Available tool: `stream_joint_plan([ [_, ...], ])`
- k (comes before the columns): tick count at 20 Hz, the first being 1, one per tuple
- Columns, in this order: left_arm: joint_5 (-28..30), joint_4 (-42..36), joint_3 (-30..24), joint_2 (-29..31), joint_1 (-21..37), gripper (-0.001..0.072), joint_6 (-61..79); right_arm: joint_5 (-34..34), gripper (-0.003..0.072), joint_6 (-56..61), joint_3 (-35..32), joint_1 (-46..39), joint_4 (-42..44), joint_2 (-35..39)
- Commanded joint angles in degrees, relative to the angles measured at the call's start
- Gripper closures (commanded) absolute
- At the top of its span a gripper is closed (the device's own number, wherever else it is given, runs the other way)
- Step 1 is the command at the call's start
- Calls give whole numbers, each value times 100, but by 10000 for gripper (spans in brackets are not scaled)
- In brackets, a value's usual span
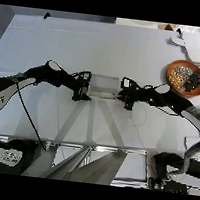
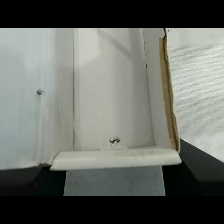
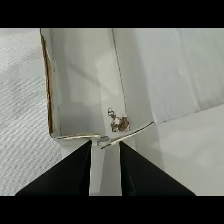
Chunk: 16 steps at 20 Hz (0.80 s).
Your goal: Fold the box and place the chain.
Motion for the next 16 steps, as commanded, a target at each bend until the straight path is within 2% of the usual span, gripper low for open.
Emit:
stream_joint_plan([
  [1,2,2,2,2,-2,431,2,66,491,-625,-2,4,258,-4],
  [9,2,2,2,2,-2,431,0,105,518,-1397,-2,201,859,-39],
  [10,2,2,2,2,-2,431,2,92,478,-1394,-2,234,879,-52],
  [12,0,2,2,2,-2,431,2,81,287,-1386,-2,254,885,-79],
  [13,0,2,2,2,-2,431,2,42,268,-1351,-2,254,881,-76],
  [14,0,0,2,2,-2,431,2,22,273,-1349,-2,254,879,-76],
  [15,2,0,2,2,-2,431,2,7,310,-1349,-2,254,872,-76],
  [16,2,0,2,2,-2,431,2,9,414,-1346,-2,251,866,-74],
])
